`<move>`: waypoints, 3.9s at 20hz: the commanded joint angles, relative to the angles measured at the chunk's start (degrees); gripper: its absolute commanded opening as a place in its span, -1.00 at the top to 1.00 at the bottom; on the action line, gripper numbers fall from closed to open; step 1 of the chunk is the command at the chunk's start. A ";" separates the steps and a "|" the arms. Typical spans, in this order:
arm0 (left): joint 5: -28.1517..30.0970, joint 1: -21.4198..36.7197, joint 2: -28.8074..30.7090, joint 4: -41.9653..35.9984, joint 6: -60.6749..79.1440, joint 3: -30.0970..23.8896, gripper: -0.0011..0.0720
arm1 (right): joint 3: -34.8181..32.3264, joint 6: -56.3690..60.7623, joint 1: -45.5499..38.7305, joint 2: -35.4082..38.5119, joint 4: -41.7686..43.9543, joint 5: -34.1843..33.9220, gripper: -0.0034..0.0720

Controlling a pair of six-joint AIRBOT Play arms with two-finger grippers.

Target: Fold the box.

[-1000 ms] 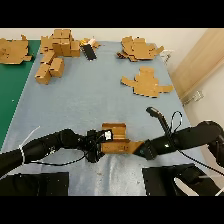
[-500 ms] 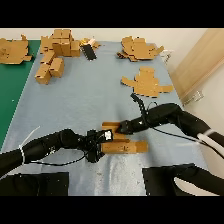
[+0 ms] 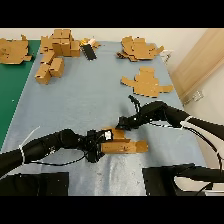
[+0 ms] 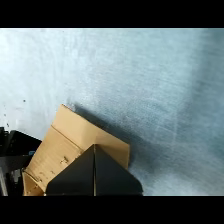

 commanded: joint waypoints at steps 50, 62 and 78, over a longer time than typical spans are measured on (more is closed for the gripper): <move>0.02 0.04 0.00 0.00 0.02 0.04 -0.47 | -18.23 -29.57 16.96 33.05 -38.80 2.78 -0.16; 0.02 0.04 0.00 0.02 0.02 0.04 -0.47 | -18.23 -31.17 17.03 32.94 -35.41 6.64 -0.43; 0.02 0.04 0.00 0.00 0.02 0.02 -0.47 | -18.23 -39.43 17.05 32.46 -23.93 9.33 0.58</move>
